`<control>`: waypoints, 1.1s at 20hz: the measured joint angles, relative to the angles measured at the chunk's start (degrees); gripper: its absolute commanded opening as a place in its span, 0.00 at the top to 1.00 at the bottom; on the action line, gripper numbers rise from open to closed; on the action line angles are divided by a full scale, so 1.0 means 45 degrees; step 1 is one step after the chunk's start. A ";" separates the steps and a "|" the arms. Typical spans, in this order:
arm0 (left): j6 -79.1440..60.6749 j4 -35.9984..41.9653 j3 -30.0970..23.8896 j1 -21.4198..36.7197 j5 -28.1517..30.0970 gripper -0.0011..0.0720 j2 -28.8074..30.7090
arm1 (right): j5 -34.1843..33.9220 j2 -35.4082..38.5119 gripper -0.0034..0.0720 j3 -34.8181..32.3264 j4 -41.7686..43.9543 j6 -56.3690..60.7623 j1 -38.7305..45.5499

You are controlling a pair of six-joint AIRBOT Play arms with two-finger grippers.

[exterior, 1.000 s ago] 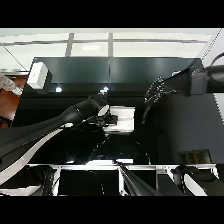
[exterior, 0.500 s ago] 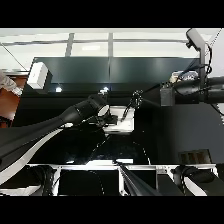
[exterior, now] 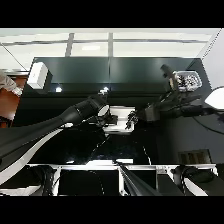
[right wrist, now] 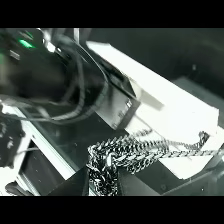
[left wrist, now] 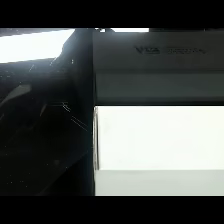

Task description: Fold the box and place the chain.

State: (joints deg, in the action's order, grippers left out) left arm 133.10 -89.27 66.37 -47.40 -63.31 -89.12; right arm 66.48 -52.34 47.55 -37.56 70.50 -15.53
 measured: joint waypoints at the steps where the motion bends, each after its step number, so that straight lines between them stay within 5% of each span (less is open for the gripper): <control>1: 0.0000 0.0000 0.0000 0.0000 0.0000 0.95 0.0000 | -0.0345 -0.0180 0.93 -0.0214 0.0053 -0.0068 -0.0165; 11: 0.0000 0.0010 0.0000 0.0000 0.0005 0.95 0.0000 | -0.1889 -0.1953 0.93 -0.0738 -0.0044 -0.0345 -0.0772; 12: 0.0000 0.0015 0.0000 0.0000 0.0005 0.95 0.0000 | -0.1967 -0.2074 0.90 -0.0743 -0.0073 -0.0369 -0.0782; 14: 0.0000 0.0034 0.0000 0.0005 0.0000 0.95 0.0000 | -0.2249 -0.2259 0.54 -0.0748 -0.0087 -0.0389 -0.0782; 22: 0.0000 0.0049 0.0000 0.0000 -0.0005 0.95 0.0000 | 0.0214 -0.2429 0.54 0.0068 -0.0787 -0.0461 0.2424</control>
